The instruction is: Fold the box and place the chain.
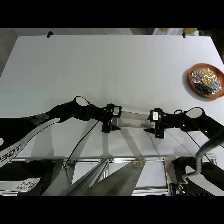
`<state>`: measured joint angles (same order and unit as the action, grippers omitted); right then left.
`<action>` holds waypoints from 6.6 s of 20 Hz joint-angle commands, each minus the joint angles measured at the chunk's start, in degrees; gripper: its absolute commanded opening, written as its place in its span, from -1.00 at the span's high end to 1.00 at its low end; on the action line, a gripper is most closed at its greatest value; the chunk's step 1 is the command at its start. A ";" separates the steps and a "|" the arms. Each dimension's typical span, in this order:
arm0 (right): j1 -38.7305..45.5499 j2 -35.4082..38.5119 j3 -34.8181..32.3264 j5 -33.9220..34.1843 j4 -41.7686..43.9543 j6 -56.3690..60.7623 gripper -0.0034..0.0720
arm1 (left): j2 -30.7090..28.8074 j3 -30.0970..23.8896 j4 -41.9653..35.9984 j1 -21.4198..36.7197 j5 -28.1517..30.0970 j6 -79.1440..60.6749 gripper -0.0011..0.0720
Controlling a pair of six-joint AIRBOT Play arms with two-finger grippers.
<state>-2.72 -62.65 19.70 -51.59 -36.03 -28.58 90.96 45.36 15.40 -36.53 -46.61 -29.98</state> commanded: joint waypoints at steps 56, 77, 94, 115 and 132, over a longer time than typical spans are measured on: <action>-0.07 11.28 0.04 11.04 16.37 31.32 0.86 | -0.07 0.07 -0.57 0.00 -0.33 0.02 0.93; -0.07 9.57 16.35 -18.56 -25.86 31.19 0.87 | -0.07 0.07 -0.57 0.00 -0.33 0.02 0.93; -0.07 8.83 0.92 -2.16 -8.96 16.04 0.51 | -0.07 0.07 -0.55 0.00 -0.33 0.02 0.93; -0.07 7.39 -4.28 1.42 4.92 13.46 -0.32 | -0.07 0.07 -0.57 0.00 -0.35 0.02 0.93; 11.80 15.06 15.65 -9.57 -28.04 97.68 0.86 | -0.07 0.07 -0.55 0.00 -0.37 0.02 0.93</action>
<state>3.53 -45.87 32.47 -57.14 -60.18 55.70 90.89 45.39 14.87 -36.58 -46.98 -29.98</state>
